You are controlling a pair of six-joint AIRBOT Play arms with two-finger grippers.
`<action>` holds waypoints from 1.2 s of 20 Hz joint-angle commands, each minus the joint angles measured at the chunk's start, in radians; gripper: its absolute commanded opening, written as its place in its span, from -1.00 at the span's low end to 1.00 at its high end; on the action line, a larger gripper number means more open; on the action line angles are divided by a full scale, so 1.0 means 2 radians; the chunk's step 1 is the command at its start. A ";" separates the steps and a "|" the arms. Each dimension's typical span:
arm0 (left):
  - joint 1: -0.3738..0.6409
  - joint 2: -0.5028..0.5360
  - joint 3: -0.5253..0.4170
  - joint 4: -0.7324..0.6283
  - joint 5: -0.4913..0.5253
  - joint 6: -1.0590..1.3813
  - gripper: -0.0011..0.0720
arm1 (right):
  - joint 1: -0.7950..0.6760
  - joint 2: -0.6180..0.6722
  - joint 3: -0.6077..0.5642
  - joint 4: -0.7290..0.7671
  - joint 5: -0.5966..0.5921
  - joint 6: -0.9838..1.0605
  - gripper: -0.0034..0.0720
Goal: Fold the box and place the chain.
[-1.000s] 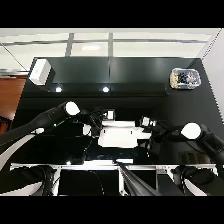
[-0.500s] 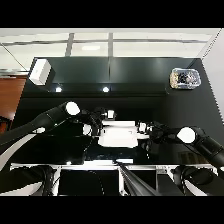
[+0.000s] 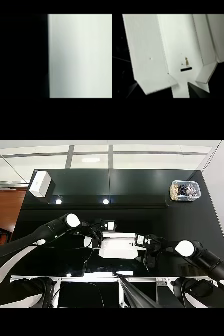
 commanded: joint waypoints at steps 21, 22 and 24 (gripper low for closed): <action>0.000 0.000 0.000 -0.001 -0.001 0.000 -0.89 | -0.011 -0.025 0.039 0.028 -0.056 -0.072 0.98; 0.000 0.000 0.000 -0.001 -0.001 0.000 -0.89 | -0.011 -0.026 0.039 0.036 -0.059 -0.074 0.98; 0.000 0.000 0.000 -0.001 -0.001 0.000 -0.89 | -0.012 -0.026 0.040 0.039 -0.070 -0.076 0.98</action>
